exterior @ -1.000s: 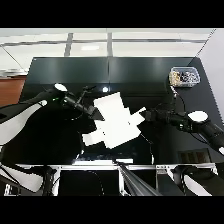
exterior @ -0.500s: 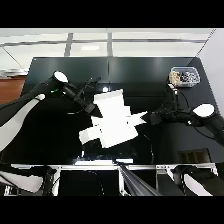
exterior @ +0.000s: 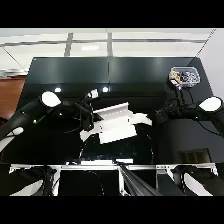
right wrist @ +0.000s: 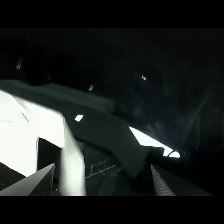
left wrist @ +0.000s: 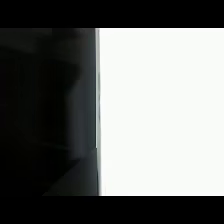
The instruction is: Fold the box and place the chain.
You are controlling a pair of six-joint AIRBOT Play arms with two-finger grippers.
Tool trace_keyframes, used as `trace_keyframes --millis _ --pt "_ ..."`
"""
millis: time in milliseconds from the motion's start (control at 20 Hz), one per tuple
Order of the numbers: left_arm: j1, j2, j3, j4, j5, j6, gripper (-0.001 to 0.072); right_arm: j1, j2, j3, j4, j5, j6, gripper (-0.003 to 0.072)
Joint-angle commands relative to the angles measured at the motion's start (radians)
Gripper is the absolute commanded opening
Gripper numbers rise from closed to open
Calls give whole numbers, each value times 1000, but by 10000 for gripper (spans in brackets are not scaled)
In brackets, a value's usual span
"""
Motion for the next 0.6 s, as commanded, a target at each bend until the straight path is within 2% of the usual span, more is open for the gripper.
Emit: trace_keyframes --millis 0,200,300,450,550 --pt "-45 -2 -37 4 171 173 25 30 0 4 8 -1 -127 695" --pt "-47 -127 34 57 117 173 26 76 0 4 8 -6 -159 695" --pt "-47 -174 64 60 109 173 26 94 0 4 8 -5 -241 695" --pt "-47 -211 89 59 110 173 26 146 -6 1 7 -12 -401 695" --pt "-47 -214 89 62 110 173 26 193 -21 -13 7 -68 -445 695"
